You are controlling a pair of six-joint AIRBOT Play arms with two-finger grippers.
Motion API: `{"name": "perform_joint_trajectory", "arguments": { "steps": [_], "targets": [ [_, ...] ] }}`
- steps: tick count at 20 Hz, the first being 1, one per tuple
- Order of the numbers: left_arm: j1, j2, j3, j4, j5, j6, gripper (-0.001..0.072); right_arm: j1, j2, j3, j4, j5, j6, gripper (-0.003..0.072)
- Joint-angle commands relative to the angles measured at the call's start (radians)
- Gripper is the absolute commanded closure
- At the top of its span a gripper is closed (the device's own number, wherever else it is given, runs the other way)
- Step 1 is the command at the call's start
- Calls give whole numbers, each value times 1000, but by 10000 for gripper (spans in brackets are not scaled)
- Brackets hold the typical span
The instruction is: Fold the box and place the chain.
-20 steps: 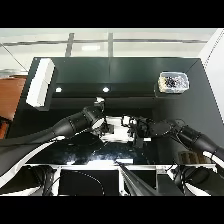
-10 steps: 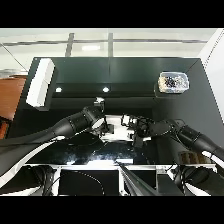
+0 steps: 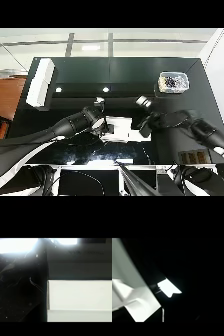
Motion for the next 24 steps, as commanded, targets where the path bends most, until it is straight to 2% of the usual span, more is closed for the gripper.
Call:
{"name": "perform_joint_trajectory", "arguments": {
  "steps": [1,3,6,8,10,14,17,20,21,22,24],
  "targets": [
    [0,-1,0,0,-2,-1,680,-252,50,29,-58,-208,446,662],
    [0,-1,0,0,-1,-1,680,-377,50,16,-56,-272,519,662],
    [0,-1,0,0,-1,-1,680,-433,39,-45,42,-302,541,662],
    [0,-1,0,0,-1,-1,680,-402,6,-97,133,-276,536,662],
    [0,-1,0,0,-3,-1,680,-343,-32,-134,164,-202,537,662],
    [0,-1,0,0,-5,-1,681,-217,-105,-137,233,-115,518,661],
    [0,-1,0,0,-8,0,681,-145,-112,-136,251,-86,515,661],
    [0,-1,0,0,-8,0,680,-140,-112,-134,340,-91,449,631],
    [0,-1,0,0,-9,0,680,-140,-112,-128,356,-111,423,271],
    [0,-1,0,0,-12,0,680,-140,-112,-115,355,-149,385,131],
    [0,-1,0,1,-19,0,681,-141,-112,-84,355,-224,350,131]
  ]
}}
